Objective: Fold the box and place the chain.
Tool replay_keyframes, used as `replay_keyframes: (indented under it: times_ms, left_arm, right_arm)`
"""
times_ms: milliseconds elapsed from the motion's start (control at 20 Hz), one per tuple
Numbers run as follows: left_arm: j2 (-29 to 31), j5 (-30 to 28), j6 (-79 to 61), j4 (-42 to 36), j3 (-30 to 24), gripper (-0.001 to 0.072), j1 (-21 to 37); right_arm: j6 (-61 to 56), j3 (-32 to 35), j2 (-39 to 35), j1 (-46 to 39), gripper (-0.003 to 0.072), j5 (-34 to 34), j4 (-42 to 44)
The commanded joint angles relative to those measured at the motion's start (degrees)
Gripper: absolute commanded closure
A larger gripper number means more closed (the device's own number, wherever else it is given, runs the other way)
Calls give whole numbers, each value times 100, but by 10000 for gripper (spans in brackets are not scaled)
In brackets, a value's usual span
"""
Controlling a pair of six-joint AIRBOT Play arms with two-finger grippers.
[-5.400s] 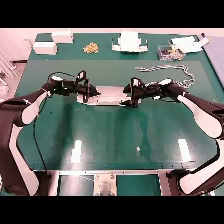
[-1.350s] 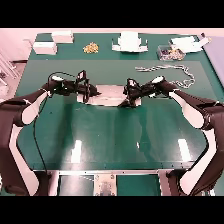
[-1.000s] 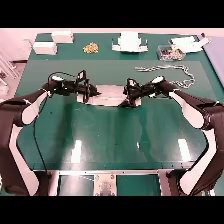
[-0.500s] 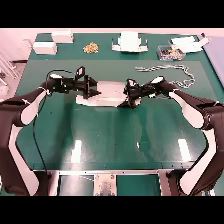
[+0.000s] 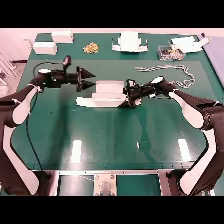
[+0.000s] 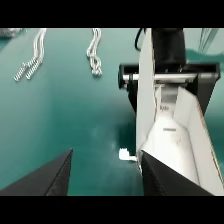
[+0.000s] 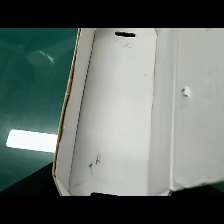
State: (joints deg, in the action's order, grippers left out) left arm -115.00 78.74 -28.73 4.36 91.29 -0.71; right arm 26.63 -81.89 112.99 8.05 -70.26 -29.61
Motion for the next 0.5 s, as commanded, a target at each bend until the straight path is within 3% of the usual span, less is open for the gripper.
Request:
replay_keyframes:
  times_ms: [0,50,100,200,250,450]
  left_arm:
    - [28,688,13,-439,13,211,289]
    - [28,800,-4,-457,13,229,334]
    - [28,953,-31,-455,13,306,339]
    - [28,1399,-229,-442,13,611,343]
    - [31,1624,-420,-444,13,692,343]
    - [313,1635,-446,-271,7,696,337]
  right_arm:
    - [-4,0,-2,0,116,9,22]
    - [-4,0,-2,0,116,9,20]
    - [-4,0,-2,0,116,9,22]
    - [-4,0,-2,0,116,9,22]
    - [-4,0,-2,0,117,9,22]
    - [-4,0,-2,0,117,9,22]
